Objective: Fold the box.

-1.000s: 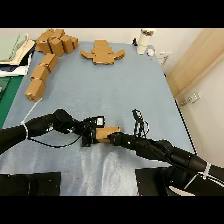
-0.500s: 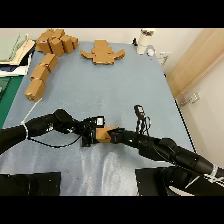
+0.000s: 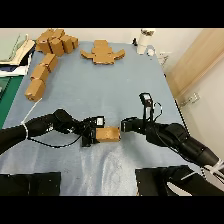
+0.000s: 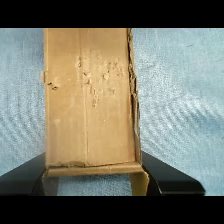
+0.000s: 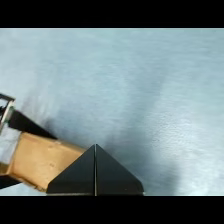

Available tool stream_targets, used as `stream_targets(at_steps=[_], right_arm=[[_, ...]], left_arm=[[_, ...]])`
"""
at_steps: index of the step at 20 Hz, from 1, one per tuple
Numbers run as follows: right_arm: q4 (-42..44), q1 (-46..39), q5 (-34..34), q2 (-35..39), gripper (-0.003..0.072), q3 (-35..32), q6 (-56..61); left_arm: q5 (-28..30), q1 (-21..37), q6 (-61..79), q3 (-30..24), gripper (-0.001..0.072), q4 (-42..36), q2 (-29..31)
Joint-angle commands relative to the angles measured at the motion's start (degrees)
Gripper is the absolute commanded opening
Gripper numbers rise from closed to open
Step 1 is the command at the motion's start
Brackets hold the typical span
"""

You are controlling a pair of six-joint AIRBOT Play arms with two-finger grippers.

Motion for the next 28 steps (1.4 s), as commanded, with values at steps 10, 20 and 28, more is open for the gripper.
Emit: stream_targets(at_steps=[10, 20, 28], right_arm=[[-2.80, -3.06, 5.03, -11.02, 0.0005, 3.91, 19.06], [-6.25, -3.48, 6.36, -11.30, 0.0005, 3.91, 19.39], [-9.90, -3.48, 6.43, -11.30, 0.0005, 3.91, 19.32]], left_arm=[[1.33, 0.33, -3.17, 0.13, 0.0468, -1.90, 1.20], [12.33, 23.82, -36.81, 0.13, 0.0469, 14.53, 14.19], [-12.26, 52.24, -64.57, 0.13, 0.0470, 37.81, 15.23]])
